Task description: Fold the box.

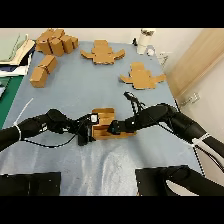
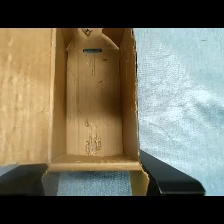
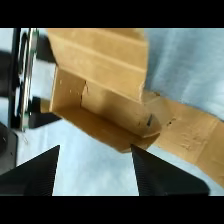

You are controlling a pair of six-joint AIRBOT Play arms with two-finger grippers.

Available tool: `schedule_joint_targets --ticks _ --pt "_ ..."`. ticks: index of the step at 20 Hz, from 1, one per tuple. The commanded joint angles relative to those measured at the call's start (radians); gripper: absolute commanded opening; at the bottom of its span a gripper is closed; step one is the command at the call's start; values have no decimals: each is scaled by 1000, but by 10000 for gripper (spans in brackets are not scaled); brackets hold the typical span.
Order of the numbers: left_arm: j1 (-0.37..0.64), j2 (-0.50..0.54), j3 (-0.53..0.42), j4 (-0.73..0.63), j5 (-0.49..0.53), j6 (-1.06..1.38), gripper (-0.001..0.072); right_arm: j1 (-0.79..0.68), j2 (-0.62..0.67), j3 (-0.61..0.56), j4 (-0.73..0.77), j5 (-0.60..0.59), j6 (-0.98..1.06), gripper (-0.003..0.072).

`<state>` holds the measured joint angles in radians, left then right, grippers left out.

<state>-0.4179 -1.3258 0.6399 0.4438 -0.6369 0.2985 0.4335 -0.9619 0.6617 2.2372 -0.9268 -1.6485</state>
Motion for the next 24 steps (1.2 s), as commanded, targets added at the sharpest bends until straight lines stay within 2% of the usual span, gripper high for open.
schedule_joint_targets --ticks 1,12,14,15,16,17,20,21,23,24 --pt "0 -1 0 0 0 0 462 1 1 1 11 95 109 699" --pt "0 -1 0 0 0 0 462 1 1 1 4 148 124 699" --pt "0 -1 0 0 0 0 462 1 1 2 10 154 255 671" --pt "0 -1 0 0 0 0 462 0 1 6 11 162 304 503" --pt "0 -1 0 0 0 0 462 -4 -4 17 11 163 310 275" --pt "0 -1 0 0 0 0 462 -7 -16 33 11 159 305 172" --pt "0 -1 0 0 0 0 462 -7 -106 127 12 69 238 136" --pt "0 -1 0 0 0 0 462 -7 -142 160 12 47 212 67" --pt "0 -1 0 0 0 0 462 -8 -220 219 11 35 143 49" --pt "0 -1 0 0 0 0 462 -8 -260 239 11 32 114 10"
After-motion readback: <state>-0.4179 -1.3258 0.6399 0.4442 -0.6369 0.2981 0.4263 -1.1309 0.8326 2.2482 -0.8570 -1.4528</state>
